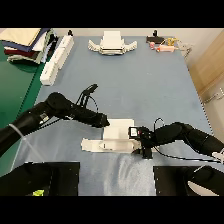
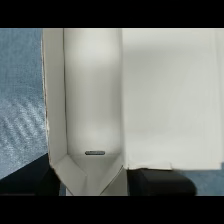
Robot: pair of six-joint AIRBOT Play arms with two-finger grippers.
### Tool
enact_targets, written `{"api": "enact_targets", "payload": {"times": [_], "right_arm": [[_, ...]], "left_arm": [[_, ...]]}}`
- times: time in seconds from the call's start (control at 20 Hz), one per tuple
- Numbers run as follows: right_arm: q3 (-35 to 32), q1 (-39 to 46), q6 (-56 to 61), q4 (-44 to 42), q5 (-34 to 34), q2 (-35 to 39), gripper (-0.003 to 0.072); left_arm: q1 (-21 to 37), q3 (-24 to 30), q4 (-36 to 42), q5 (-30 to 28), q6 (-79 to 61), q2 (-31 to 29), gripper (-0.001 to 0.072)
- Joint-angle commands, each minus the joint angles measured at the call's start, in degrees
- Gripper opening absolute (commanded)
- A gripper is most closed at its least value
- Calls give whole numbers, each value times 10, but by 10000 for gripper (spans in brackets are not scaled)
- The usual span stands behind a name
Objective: Fold the box.
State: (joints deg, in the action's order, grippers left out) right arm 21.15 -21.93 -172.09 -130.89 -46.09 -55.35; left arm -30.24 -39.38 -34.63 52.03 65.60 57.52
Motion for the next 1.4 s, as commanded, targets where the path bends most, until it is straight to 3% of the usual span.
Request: {"api": "enact_targets", "payload": {"times": [0.0, 0.1, 0.25, 0.3, 0.35, 0.6, 0.8, 0.95, 1.2, 1.35], "right_arm": [[0, -1, 0, 0, 0, 0, 503], [0, -1, 0, 0, 0, 0, 503], [0, -1, 0, 0, 0, 0, 503], [0, -1, 0, 0, 0, 0, 503], [0, -1, 0, 0, 0, 0, 503], [0, -1, 0, 0, 0, 0, 503], [0, -1, 0, 0, 0, 0, 503], [0, -1, 0, 0, 0, 0, 503], [0, -1, 0, 0, 0, 0, 503], [0, -1, 0, 0, 0, 0, 503]], "left_arm": [[0, -5, -109, 57, -17, -103, 11], [0, 19, -151, 78, -26, -183, 11], [-1, 79, -157, 105, -186, -290, 19], [-1, 99, -160, 104, -218, -310, 282], [-1, 121, -160, 97, -232, -324, 696], [-2, 190, -160, 75, -381, -300, 691], [-25, 199, -127, 6, -469, -235, 689], [-57, 199, -123, -33, -523, -179, 473], [-76, 189, -116, -94, -547, -118, 473], [-76, 173, -99, -99, -548, -91, 471]]}}
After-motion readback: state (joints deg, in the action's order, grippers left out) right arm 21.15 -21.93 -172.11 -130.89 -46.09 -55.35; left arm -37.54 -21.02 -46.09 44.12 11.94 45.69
